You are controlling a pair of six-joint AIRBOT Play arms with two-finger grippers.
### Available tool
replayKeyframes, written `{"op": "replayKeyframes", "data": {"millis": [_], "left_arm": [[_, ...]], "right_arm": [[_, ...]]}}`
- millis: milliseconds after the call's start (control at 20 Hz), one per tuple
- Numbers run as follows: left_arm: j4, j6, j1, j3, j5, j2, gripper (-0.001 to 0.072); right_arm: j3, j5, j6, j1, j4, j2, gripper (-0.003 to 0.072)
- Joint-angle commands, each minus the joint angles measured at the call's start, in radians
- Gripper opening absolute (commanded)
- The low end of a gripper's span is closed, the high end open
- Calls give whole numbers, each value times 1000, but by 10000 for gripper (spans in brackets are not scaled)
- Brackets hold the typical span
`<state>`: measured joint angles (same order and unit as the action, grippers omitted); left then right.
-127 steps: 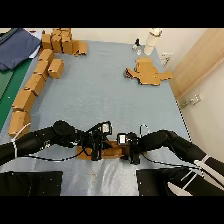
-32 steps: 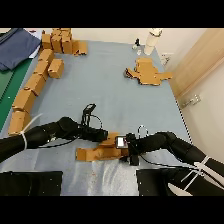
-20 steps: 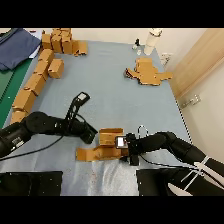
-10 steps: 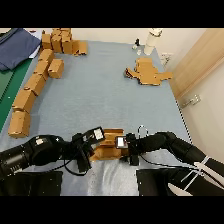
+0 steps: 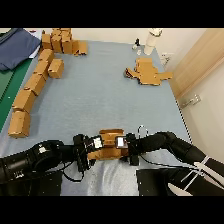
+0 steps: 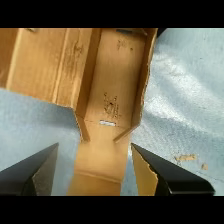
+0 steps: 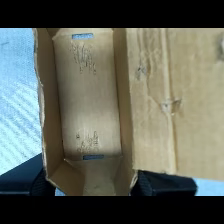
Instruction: Fold the box.
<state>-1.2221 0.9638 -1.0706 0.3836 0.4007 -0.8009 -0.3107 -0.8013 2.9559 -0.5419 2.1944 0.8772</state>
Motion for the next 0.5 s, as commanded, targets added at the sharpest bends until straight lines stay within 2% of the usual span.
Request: {"op": "replayKeyframes", "data": {"millis": [0, 50, 100, 400, 450], "left_arm": [[-4, -29, -2, -4, -69, -31, 685], [-4, -29, -2, -4, -68, -42, 651], [-4, -29, -2, -4, -65, -52, 584], [-4, -29, -2, -5, -38, -61, 577], [-4, -29, -5, -5, -38, -61, 429]], "right_arm": [[0, 0, 0, 0, 0, 1, 577], [0, 0, 0, 0, 0, 1, 577], [0, 0, 0, 0, 0, 1, 577], [-1, 0, 0, 0, 0, 1, 577], [0, 0, 0, 0, 0, 1, 577]]}}
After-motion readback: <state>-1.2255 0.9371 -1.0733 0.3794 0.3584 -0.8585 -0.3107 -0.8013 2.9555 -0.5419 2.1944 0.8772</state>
